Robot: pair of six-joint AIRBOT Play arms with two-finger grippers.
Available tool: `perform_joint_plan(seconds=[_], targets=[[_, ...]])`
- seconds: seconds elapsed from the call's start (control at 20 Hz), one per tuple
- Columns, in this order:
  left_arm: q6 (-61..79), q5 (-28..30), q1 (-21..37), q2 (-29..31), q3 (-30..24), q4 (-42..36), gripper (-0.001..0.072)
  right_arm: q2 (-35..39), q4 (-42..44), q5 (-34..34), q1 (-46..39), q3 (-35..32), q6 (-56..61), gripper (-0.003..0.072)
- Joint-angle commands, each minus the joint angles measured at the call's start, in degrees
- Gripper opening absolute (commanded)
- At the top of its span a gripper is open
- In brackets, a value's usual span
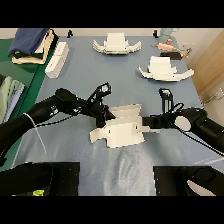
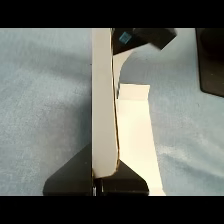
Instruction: Fold the box.
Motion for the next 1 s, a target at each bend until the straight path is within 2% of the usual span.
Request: perform_joint_plan(seconds=[0.0,0.5,0.75,0.95], targets=[[2.29,0.02,0.02,-2.4,-0.11,-1.73,0.0015,4.0,0.48,2.21,-0.04,1.29,0.07,0.0001],[11.43,0.09,0.02,-3.08,-5.14,-7.56,0.0015,5.16,-1.36,3.67,-0.04,1.29,0.13,0.0001],[16.24,0.11,0.02,-2.97,-5.86,-10.23,0.0014,5.16,-2.47,3.45,-0.04,1.29,0.24,0.0001],[17.79,2.14,-0.39,0.24,-6.69,-10.88,0.001,5.16,-3.1,3.21,-0.04,1.29,0.26,0.0001]])
